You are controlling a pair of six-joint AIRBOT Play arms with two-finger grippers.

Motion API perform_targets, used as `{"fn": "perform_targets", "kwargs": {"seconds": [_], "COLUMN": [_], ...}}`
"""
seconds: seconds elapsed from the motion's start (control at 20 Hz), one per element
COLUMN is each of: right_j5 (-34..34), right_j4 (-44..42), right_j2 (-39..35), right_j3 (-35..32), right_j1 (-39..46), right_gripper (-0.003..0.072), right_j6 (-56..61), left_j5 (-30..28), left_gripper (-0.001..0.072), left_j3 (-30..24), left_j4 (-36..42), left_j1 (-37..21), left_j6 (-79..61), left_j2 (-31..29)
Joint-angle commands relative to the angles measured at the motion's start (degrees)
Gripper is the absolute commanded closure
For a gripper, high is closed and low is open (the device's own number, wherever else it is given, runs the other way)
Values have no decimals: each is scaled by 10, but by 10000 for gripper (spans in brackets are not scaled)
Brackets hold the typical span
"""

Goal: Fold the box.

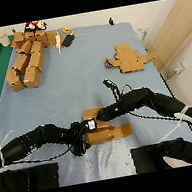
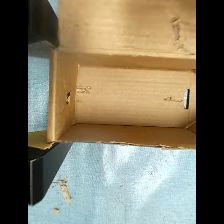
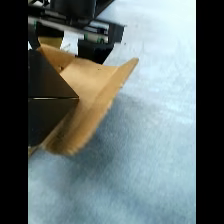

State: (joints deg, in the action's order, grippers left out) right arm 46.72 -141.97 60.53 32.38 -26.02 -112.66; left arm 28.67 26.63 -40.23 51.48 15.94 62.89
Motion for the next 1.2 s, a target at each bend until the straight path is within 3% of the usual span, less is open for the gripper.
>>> {"fn": "perform_targets", "kwargs": {"seconds": [0.0, 0.6, 0.95, 1.15], "right_j5": [0, -4, -15, 63], "right_j4": [8, 29, 108, 172], "right_j2": [55, 75, -49, -123], "right_j3": [-1, -1, -1, -6], "right_j1": [5, 7, 50, 56], "right_gripper": [685, 685, 685, 685], "right_j6": [-49, -85, -68, -42], "left_j5": [0, 0, 0, 0], "left_gripper": [196, 196, 195, 196], "left_j3": [0, 0, 0, 0], "left_j4": [0, 0, 0, 0], "left_j1": [0, 0, 0, 0], "left_j6": [0, 0, 0, 0], "left_j2": [0, 0, 0, 0]}}
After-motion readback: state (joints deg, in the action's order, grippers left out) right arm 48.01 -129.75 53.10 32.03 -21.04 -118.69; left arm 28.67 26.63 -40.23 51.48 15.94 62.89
